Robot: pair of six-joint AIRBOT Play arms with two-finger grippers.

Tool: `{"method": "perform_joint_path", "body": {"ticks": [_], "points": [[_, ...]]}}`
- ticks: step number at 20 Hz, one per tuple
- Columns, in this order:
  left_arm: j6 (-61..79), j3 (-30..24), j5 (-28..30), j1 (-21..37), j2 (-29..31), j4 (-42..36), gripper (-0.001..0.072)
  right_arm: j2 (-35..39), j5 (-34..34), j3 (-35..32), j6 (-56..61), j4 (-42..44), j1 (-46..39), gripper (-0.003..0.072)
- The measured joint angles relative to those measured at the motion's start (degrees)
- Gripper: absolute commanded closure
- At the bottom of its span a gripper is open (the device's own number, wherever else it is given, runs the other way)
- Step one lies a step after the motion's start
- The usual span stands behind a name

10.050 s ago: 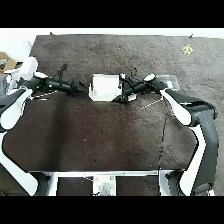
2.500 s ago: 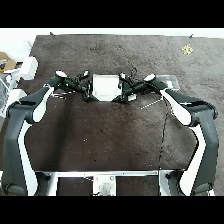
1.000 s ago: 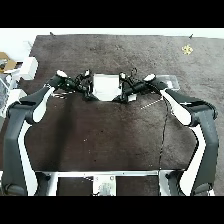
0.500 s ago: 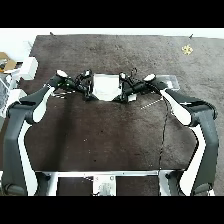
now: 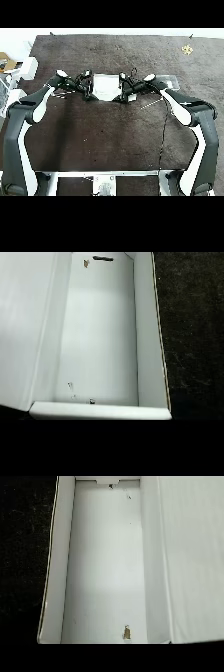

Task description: Fold the box and place the chain.

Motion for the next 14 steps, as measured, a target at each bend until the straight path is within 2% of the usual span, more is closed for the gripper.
{"method": "perform_joint_path", "body": {"ticks": [14], "points": [[0.4,0.0,-0.1,0.0,0.0,0.4,0.0299,0.0,0.0,0.0,0.0,0.0,0.0,0.0319]]}}
